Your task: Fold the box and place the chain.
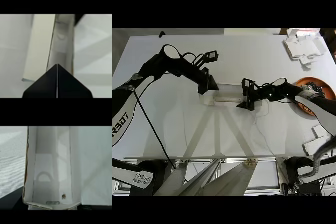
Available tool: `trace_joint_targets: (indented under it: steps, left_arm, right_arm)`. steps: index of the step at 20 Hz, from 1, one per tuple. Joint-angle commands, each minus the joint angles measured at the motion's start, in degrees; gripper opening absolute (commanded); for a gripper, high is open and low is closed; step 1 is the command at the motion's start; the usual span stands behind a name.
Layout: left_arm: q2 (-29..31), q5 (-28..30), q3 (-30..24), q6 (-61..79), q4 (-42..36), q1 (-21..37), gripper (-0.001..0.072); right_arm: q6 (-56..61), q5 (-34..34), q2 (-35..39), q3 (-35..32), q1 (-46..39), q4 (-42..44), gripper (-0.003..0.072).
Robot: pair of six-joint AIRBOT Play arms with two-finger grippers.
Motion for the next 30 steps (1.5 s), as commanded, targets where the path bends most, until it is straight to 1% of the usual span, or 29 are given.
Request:
trace_joint_targets:
  steps: [1,3,4,8,12,14,17,19,20,22,23,24,25,27,30]
  left_arm:
    - [-0.48,12.13,0.00,-1.22,-1.64,-0.02,0.0007]
    - [-1.92,16.72,0.00,-4.28,-1.55,0.24,0.0011]
    - [-2.97,16.90,0.00,-4.22,-1.57,0.39,0.0011]
    - [-7.26,15.72,0.00,-5.11,-1.53,1.46,0.0011]
    - [-6.97,13.60,0.04,-5.05,-1.68,2.84,0.0011]
    - [-5.86,9.90,0.04,-5.05,-1.68,4.04,0.0012]
    - [-2.47,1.22,0.04,-4.13,-1.51,5.95,0.0012]
    - [-0.15,-3.58,0.02,-1.53,0.50,6.78,0.0017]
    - [0.87,-5.01,0.02,-0.83,2.43,6.80,0.0030]
    - [2.23,-6.12,0.00,-0.74,6.62,6.40,0.0193]
    - [2.34,-6.10,0.00,-0.72,7.67,6.05,0.0258]
    - [2.27,-5.79,-0.02,-0.72,8.15,5.57,0.0349]
    - [2.23,-4.63,-0.35,-0.59,8.41,4.90,0.0409]
    - [2.23,-2.27,-2.08,2.47,8.66,3.32,0.0420]
    - [2.23,0.92,-6.49,13.18,10.21,1.25,0.0417]
  right_arm:
    - [-0.02,0.02,-0.04,0.04,0.02,0.00,0.0522]
    - [0.00,0.02,-0.04,0.04,0.02,0.00,0.0522]
    - [0.00,0.02,-0.04,0.04,0.02,0.00,0.0522]
    - [0.00,0.02,-0.04,0.04,0.02,0.00,0.0522]
    - [0.00,0.02,-0.04,0.04,0.02,0.00,0.0522]
    - [-0.02,0.02,-0.04,0.04,0.02,0.00,0.0522]
    - [0.00,0.02,-0.04,0.04,0.02,0.00,0.0522]
    - [-0.02,0.02,-0.04,0.04,0.02,-0.02,0.0522]
    - [0.00,0.02,-0.04,0.04,0.02,0.00,0.0522]
    - [0.00,0.02,-0.04,0.04,0.02,0.00,0.0522]
    - [0.00,0.02,-0.04,0.04,0.02,-0.02,0.0522]
    - [0.00,0.02,-0.04,0.04,0.02,0.00,0.0522]
    - [0.00,0.02,-0.04,0.04,0.02,0.00,0.0522]
    - [-0.02,0.02,-0.04,0.04,0.02,0.00,0.0522]
    - [0.00,0.02,-0.04,0.04,0.02,0.00,0.0522]
